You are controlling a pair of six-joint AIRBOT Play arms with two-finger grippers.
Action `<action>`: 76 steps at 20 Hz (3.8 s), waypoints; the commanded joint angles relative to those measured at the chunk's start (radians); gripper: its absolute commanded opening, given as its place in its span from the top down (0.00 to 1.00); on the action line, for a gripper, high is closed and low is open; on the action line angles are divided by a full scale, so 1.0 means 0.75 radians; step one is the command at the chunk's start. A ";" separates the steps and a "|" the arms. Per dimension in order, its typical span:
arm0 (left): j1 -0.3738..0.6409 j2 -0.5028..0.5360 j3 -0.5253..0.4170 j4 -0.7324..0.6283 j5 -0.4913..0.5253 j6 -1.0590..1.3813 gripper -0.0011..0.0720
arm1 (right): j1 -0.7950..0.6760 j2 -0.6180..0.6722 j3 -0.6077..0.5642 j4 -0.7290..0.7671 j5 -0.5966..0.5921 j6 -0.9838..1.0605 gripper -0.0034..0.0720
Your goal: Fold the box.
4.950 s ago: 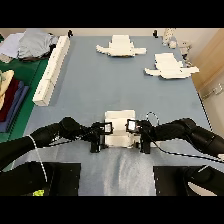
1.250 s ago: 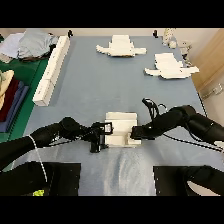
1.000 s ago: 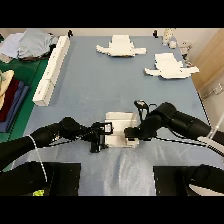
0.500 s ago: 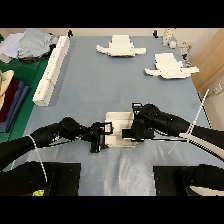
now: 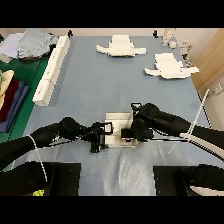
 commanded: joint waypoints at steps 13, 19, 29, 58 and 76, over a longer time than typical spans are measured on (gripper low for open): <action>0.000 -0.001 0.001 0.001 0.001 0.001 0.34 | -0.517 0.265 0.184 -0.066 -0.314 -0.475 0.95; 0.000 -0.001 0.001 0.001 0.000 0.001 0.34 | -0.985 -0.139 0.169 0.845 -0.225 -1.172 0.96; 0.000 -0.001 0.001 0.001 0.001 0.001 0.34 | -1.022 -0.527 0.184 1.432 -0.667 -1.798 0.96; 0.000 -0.001 0.001 0.001 0.000 0.001 0.34 | -0.040 0.564 -0.537 0.835 0.713 -2.559 0.36; 0.000 -0.001 0.001 0.001 0.001 0.001 0.34 | 0.016 0.620 -0.491 0.605 0.748 -2.868 0.28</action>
